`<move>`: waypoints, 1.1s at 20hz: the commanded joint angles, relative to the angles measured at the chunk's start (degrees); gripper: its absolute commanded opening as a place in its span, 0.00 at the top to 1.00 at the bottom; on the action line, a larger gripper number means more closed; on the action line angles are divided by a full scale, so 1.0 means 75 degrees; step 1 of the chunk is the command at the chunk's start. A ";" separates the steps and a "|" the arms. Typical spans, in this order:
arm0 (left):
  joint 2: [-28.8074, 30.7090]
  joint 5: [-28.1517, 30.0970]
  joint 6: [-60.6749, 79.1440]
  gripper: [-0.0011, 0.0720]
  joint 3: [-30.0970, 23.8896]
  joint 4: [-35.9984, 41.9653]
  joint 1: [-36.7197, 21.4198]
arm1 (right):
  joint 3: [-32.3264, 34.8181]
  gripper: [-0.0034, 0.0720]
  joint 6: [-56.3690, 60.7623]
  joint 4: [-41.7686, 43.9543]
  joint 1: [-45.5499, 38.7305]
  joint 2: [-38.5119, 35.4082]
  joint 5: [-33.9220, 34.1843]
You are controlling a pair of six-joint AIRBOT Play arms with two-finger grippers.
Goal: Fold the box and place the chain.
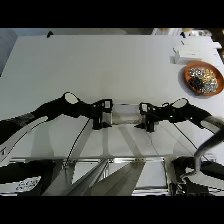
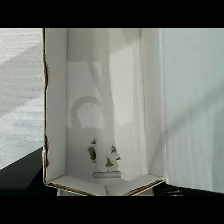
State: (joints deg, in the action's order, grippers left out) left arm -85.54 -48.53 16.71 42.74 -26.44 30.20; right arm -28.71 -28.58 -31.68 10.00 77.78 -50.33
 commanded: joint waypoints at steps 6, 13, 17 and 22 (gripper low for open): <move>-0.0321 0.0221 -0.0006 0.03 0.0000 0.0472 0.0242 | 0.0003 0.45 0.0000 0.0000 0.0006 -0.0003 -0.0003; -0.0356 0.0221 -0.0006 0.29 0.0000 0.0487 0.0326 | 0.0003 0.45 0.0003 0.0000 0.0006 -0.0003 -0.0003; -0.0353 0.0210 -0.0015 0.61 0.0000 0.0463 0.0321 | 0.0003 0.45 0.0000 0.0000 0.0006 -0.0003 -0.0003; -0.0347 0.0157 -0.0032 0.62 0.0000 0.0466 0.0318 | 0.0003 0.45 0.0003 0.0000 0.0006 -0.0003 -0.0003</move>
